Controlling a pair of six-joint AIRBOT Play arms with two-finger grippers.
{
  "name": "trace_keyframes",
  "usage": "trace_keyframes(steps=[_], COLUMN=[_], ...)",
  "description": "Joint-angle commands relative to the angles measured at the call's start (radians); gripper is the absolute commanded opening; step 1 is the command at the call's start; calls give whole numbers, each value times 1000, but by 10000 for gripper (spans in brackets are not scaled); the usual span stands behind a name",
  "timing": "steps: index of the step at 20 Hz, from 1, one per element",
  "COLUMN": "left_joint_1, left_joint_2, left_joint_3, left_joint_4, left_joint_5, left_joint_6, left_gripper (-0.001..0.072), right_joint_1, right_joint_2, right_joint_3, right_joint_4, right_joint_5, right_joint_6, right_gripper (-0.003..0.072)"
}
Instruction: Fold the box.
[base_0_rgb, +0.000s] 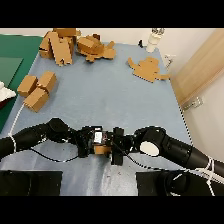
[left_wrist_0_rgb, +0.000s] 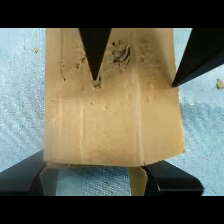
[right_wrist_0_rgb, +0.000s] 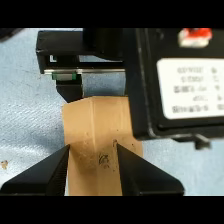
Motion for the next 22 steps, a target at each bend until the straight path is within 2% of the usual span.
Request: trace_keyframes(steps=[1,4,10,12,22], left_joint_1=[0,0,0,0,0], left_joint_2=[0,0,0,0,0], left_joint_3=[1,1,1,1,1], left_joint_4=[0,0,0,0,0], left_joint_5=[0,0,0,0,-1], left_joint_6=[0,0,0,0,0], left_gripper=[443,442,442,442,442], right_joint_1=[0,9,132,132,141], right_joint_2=[0,1,5,5,5], right_joint_3=[0,0,-1,0,0], right_joint_4=[-24,-116,-354,-381,-398], right_joint_5=[6,16,26,16,0], right_joint_6=[0,2,203,203,202], right_gripper=[463,461,459,413,411])
